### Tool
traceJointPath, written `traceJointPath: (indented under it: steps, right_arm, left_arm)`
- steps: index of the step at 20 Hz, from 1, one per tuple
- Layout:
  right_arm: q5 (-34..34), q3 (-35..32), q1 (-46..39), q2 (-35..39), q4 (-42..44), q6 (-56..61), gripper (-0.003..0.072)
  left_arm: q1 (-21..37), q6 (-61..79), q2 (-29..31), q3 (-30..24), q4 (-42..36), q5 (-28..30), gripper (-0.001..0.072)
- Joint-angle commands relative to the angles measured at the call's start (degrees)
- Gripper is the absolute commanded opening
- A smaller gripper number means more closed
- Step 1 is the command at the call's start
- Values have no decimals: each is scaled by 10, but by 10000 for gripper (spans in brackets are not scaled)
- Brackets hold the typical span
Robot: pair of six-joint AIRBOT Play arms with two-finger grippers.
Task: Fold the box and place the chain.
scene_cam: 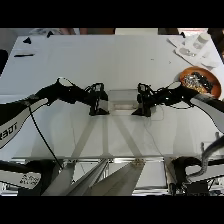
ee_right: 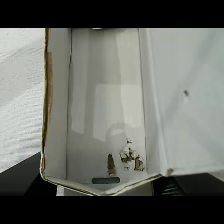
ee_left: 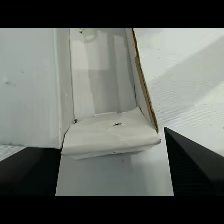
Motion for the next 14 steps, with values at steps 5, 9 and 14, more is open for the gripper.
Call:
traceJointPath:
  steps: [5, 9, 14]
  right_arm:
    - [0, 0, 0, 0, 0, 1, 516]
    - [0, 0, 0, 0, 0, 1, 516]
    - [0, 0, 0, 0, 0, 1, 516]
  left_arm:
    - [-13, -40, -14, 1, -17, 50, 698]
    - [-23, -45, -13, 1, -15, 64, 697]
    - [-24, -45, -13, 1, -13, 64, 313]
